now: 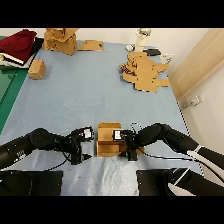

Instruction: Fold the box.

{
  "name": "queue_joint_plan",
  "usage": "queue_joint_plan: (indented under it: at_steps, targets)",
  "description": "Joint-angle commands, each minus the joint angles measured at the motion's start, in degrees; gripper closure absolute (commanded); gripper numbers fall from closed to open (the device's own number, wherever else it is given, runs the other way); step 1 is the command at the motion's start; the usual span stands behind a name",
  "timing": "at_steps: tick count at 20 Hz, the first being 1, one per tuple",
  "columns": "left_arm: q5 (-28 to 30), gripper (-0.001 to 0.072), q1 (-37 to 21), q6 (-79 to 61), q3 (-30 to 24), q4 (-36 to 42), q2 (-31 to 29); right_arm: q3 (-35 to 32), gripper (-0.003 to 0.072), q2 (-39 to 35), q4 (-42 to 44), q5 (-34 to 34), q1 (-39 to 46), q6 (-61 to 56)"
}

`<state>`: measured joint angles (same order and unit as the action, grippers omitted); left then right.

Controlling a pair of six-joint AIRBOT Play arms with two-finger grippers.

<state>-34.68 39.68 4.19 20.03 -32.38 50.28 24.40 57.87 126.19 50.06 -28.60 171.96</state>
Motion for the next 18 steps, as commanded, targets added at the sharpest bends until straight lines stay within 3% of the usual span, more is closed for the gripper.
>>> queue_joint_plan:
  at_steps: [1, 10, 18]
  targets:
    - [1.2, 0.0006, 0.3, -7.9, 0.0, 6.0, 3.4, 0.0, 0.0178, 0.0, 0.0, 0.0, 0.0, 0.0]
    - [1.7, 0.0006, 1.6, -11.5, 4.0, 6.5, 10.8, 0.0, 0.0178, 0.0, 0.0, 0.0, 0.0, 0.0]
    - [2.1, 0.0006, 3.6, -12.4, 4.2, 6.6, 12.0, 0.0, 0.0179, 0.0, 0.0, 0.0, 0.0, 0.0]
